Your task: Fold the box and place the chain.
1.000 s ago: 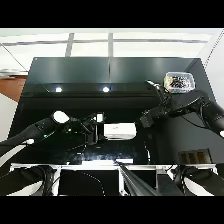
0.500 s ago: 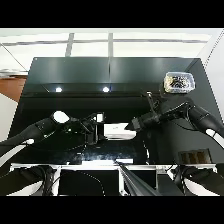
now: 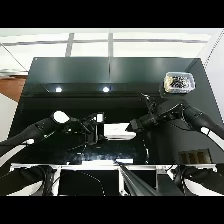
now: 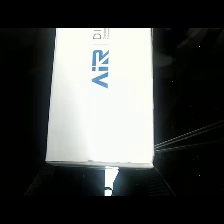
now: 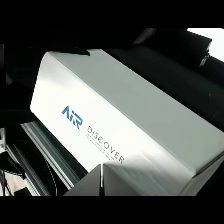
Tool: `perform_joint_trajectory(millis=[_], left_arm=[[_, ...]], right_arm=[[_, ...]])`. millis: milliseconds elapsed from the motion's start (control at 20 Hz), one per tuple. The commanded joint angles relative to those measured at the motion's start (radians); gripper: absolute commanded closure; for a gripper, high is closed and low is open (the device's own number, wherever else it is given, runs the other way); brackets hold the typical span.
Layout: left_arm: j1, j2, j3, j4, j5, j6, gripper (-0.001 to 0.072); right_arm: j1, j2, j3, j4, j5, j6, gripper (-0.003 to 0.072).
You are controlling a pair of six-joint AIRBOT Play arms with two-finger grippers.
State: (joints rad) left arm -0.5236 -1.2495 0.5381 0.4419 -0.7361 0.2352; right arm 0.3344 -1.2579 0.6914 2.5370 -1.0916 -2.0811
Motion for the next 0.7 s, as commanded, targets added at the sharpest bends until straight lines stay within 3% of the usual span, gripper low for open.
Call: perform_joint_trajectory(millis=[0,650], left_arm=[[-0.001,0.0,0.001,0.0,0.0,0.0,0.0246],[-0.001,0.0,0.001,0.0,0.0,0.0,0.0246]], right_arm=[[0.0,-0.018,-0.001,-0.035,0.009,0.013,0.0667],[-0.001,-0.022,0.003,-0.003,-0.011,0.013,0.0667]])
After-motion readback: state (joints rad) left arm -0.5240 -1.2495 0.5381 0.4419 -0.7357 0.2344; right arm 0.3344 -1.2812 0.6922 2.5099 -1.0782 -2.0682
